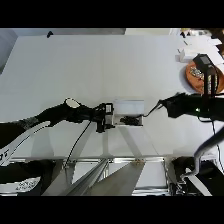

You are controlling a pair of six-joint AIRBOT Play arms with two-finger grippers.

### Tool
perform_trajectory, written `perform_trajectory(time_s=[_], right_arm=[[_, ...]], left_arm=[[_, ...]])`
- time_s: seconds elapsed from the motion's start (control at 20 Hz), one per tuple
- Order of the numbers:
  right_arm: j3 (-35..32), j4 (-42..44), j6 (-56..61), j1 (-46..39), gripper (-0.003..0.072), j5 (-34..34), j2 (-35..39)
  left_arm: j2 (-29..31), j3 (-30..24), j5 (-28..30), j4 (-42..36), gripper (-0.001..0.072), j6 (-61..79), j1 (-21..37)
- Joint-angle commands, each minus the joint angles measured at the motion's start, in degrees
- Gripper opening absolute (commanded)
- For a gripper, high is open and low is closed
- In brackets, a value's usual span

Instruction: Fold the box and place the chain.

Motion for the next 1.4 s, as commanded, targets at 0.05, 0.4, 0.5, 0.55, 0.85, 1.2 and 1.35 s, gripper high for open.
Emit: perform_trajectory(time_s=[0.05, 0.4, 0.5, 0.55, 0.85, 1.2, 1.35], right_arm=[[-0.3, 4.4, -0.6, 7.8, 0.0022, -0.5, 2.1], [-5.2, 4.5, -0.7, 11.6, 0.0022, -11.8, 1.8], [-9.7, 4.6, -1.1, 11.6, 0.0021, -15.8, 1.8], [-12.3, 4.7, -2.5, 11.6, 0.0021, -18.2, 1.8], [-21.0, 4.4, -3.9, 11.6, 0.0023, -24.2, -2.1], [-19.8, 4.3, -5.2, 11.5, 0.0307, -21.0, -12.5], [-10.7, -3.6, -6.6, 11.5, 0.0321, -10.4, -12.6]], left_arm=[[0.0, 0.0, 0.0, 0.0, 0.0254, 0.0, 0.0], [0.0, 0.0, 0.0, 0.0, 0.0254, 0.0, 0.0], [0.0, 0.0, 0.0, 0.0, 0.0254, 0.0, 0.0], [0.0, 0.0, 0.0, 0.0, 0.0254, 0.0, 0.0], [0.0, 0.0, 0.0, 0.0, 0.0254, 0.0, 0.0], [0.0, 0.0, 0.0, 0.0, 0.0254, 0.0, 0.0], [0.0, 0.0, 0.0, 0.0, 0.0254, 0.0, 0.0]])
